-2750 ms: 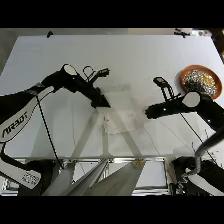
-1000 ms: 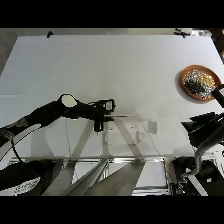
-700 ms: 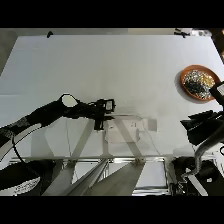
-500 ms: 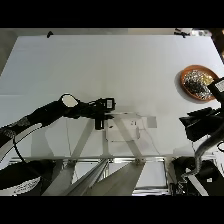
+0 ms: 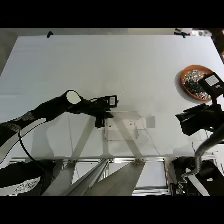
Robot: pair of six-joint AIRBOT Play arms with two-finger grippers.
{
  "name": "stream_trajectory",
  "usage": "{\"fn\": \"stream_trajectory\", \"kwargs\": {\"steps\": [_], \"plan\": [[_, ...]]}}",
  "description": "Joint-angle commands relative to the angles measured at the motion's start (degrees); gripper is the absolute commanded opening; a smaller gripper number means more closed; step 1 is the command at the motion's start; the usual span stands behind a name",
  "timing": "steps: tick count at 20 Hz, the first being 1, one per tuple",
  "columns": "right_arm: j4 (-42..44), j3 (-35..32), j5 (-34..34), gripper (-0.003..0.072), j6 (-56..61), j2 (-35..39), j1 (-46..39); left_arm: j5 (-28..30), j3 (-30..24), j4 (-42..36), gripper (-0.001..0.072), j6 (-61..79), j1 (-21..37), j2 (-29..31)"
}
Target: Fold the box and place the chain.
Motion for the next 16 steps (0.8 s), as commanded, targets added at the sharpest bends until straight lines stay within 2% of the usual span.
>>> {"fn": "stream_trajectory", "kwargs": {"steps": [1, 10, 16], "plan": [[0.02, -0.02, -0.59, 0.0342, -0.07, -1.42, 0.04, -0.63, 3.06, 2.01, 0.0001, -2.67, -0.02, -0.68], [0.0, -0.02, -0.59, 0.0342, -0.07, -1.86, 0.04, -2.05, 3.04, 1.66, 0.0003, -2.82, -0.04, -4.48], [0.0, -0.02, -0.59, 0.0342, -0.07, -1.86, 0.04, -1.79, 3.04, 1.68, 0.0005, -2.8, -0.02, -4.52]]}}
